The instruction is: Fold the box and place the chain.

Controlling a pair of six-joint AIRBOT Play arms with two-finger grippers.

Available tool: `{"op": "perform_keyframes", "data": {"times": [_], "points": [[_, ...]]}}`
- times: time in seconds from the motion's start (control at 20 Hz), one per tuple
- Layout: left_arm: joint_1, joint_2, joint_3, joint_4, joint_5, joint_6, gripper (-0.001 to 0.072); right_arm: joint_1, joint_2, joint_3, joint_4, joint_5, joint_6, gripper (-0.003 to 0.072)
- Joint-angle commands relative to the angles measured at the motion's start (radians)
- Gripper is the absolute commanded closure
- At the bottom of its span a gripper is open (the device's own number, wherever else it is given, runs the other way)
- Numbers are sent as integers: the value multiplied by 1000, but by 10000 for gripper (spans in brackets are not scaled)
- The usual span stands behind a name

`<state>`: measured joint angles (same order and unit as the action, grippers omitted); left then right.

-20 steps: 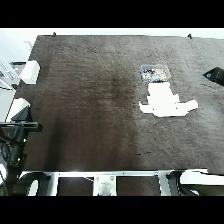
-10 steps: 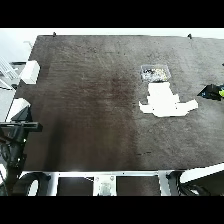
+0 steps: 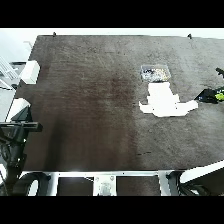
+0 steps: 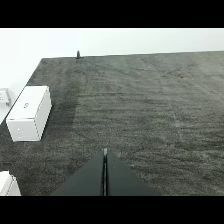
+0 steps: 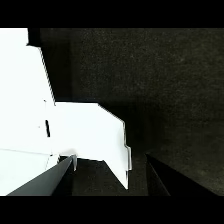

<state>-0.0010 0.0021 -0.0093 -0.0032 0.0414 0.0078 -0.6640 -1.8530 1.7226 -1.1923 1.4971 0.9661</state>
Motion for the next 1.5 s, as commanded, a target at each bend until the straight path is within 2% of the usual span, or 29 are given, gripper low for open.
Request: {"op": "perform_keyframes", "data": {"times": [0.0,0.4,0.65,0.95,1.1,1.15,1.25,1.35,1.45], "points": [[0,0,0,0,0,0,687,2,-5,1,6,13,-22,168],[0,0,0,0,0,0,688,3,-56,-11,13,71,-82,167],[0,0,0,0,0,0,687,2,-76,-13,109,122,-88,168],[0,0,0,0,0,0,687,2,-114,-16,112,124,-83,172],[0,0,0,0,0,0,688,3,-140,-17,168,127,-84,329],[0,0,0,0,0,0,687,3,-144,-17,197,133,-84,410],[0,0,0,0,0,0,687,3,-146,-18,260,160,-85,471],[0,0,0,0,0,0,688,2,-145,-30,327,176,-84,677],[0,0,0,0,0,0,688,3,-142,-85,406,211,-84,679]]}}
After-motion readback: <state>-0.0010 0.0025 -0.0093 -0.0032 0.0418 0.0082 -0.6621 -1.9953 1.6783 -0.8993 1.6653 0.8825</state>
